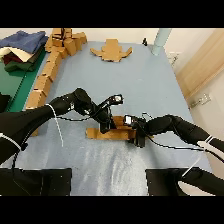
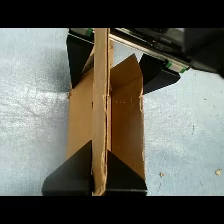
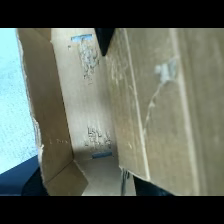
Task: Fold the box.
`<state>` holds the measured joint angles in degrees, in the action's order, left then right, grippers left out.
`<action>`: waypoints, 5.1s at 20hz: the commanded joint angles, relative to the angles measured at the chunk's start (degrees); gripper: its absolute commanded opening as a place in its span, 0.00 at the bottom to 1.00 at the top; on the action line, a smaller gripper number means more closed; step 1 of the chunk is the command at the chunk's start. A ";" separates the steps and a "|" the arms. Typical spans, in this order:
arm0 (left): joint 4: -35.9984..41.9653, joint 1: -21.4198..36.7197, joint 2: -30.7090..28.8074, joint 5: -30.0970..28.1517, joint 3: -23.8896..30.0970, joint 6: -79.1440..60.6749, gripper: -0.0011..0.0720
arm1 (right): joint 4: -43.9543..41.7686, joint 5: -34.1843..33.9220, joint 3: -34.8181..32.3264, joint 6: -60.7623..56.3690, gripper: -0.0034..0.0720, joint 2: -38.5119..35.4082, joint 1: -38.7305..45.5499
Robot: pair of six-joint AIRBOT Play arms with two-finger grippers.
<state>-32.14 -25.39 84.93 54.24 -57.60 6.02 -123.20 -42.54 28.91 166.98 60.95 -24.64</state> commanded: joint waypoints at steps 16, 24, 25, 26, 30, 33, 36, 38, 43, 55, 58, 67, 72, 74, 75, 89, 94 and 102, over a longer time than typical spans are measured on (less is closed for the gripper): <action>0.81 0.07 0.02 0.37 -0.17 1.53 0.03 | 0.42 1.79 0.07 -0.02 1.00 0.04 0.02; 1.09 0.13 0.02 -3.43 -0.17 4.35 0.03 | 0.42 1.57 0.07 -0.02 1.00 0.04 0.02; 1.09 0.13 0.02 -3.52 -0.17 4.35 0.03 | 0.44 1.57 0.07 -0.02 1.00 0.04 0.02; 1.18 0.13 0.02 -3.67 -0.17 4.57 0.03 | 0.42 1.55 0.07 -0.02 1.00 0.04 0.02; 2.34 0.52 0.02 -3.54 -0.17 4.98 0.03 | 0.44 1.53 0.07 -0.02 1.00 0.04 0.02; 2.34 0.48 0.07 -3.10 -0.15 4.94 0.03 | 0.44 1.57 0.07 -0.02 1.00 0.04 0.02; 2.32 0.48 0.46 -2.67 -0.15 4.94 0.03 | 0.44 1.53 0.07 -0.02 0.82 0.04 0.02; 2.32 0.46 0.48 -2.60 -0.11 4.92 0.03 | 0.74 1.53 0.07 -0.02 0.82 0.07 0.02; 2.32 0.48 0.46 -2.86 -0.11 4.94 0.03 | 2.12 1.53 0.07 -0.02 0.81 0.07 0.02; 2.36 0.46 0.46 -2.93 -0.11 4.96 0.03 | 2.12 1.53 0.07 0.00 0.74 0.04 0.02; 2.32 0.59 0.44 -2.84 -0.11 7.04 0.03 | 2.14 1.55 0.07 0.00 0.74 0.07 0.02; 1.11 3.91 -1.75 -1.09 -0.17 13.57 0.84 | 2.16 1.55 0.07 0.00 0.74 0.04 0.02; -5.68 6.78 -5.07 -0.28 -0.17 19.45 0.84 | 2.12 1.57 0.07 0.00 0.77 0.07 0.02; -6.69 7.61 -5.29 0.17 -0.17 21.07 0.84 | 2.12 1.57 0.07 0.00 0.77 0.07 0.02; -6.73 7.63 -5.29 0.26 -0.17 21.05 0.84 | 2.12 1.55 0.07 0.00 0.77 0.07 0.02; -6.91 7.63 -5.29 -0.20 -0.17 21.05 0.84 | 2.12 1.55 0.07 0.00 0.75 0.07 0.02; -6.97 7.63 -5.29 -0.04 -0.17 21.07 0.83 | 2.10 1.53 0.07 0.00 0.75 0.07 0.02; -13.25 9.11 -5.29 0.20 -0.17 26.64 0.84 | 1.90 -0.22 0.07 0.68 0.75 0.04 -0.17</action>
<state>-43.75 -16.93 79.66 54.33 -57.74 31.05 -121.25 -42.24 28.93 167.02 60.99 -24.73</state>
